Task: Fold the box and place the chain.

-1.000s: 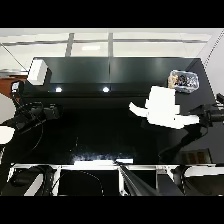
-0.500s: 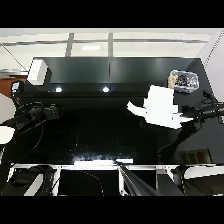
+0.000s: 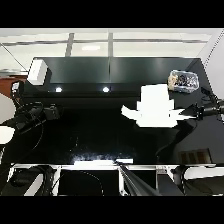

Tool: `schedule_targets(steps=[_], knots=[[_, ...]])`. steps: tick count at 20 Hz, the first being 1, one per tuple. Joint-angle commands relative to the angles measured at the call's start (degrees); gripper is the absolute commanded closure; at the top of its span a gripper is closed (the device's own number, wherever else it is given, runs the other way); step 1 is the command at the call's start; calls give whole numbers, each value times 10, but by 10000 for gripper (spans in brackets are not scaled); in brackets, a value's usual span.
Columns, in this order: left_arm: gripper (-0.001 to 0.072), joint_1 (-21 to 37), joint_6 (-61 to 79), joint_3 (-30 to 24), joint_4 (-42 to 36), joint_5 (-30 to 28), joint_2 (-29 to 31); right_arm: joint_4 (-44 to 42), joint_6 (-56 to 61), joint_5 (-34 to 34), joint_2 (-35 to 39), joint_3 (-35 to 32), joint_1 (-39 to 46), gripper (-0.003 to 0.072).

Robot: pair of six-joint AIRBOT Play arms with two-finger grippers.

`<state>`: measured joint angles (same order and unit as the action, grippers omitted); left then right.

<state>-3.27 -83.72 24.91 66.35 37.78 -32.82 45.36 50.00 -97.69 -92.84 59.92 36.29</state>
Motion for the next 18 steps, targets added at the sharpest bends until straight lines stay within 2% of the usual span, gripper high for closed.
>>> schedule_targets(steps=[1,4,7,10,13,16,17,18], knots=[[5,0,-1,0,-22,0,-1,-40,-1,17,43,-15,-43,629],[6,0,-1,0,-63,6,-4,-80,-1,99,121,-70,-125,629],[9,-3,0,0,-103,41,-23,-88,10,205,219,-142,-237,628],[9,-31,1,0,-104,52,-54,-89,22,307,315,-217,-355,628],[9,-69,2,0,-118,49,-98,-90,23,404,355,-268,-452,629],[9,-75,75,1,-211,49,-173,-86,23,456,355,-284,-537,629],[9,-56,124,1,-268,55,-203,-88,28,464,355,-284,-556,629],[9,-35,208,3,-341,87,-232,-87,37,469,355,-284,-570,628]])
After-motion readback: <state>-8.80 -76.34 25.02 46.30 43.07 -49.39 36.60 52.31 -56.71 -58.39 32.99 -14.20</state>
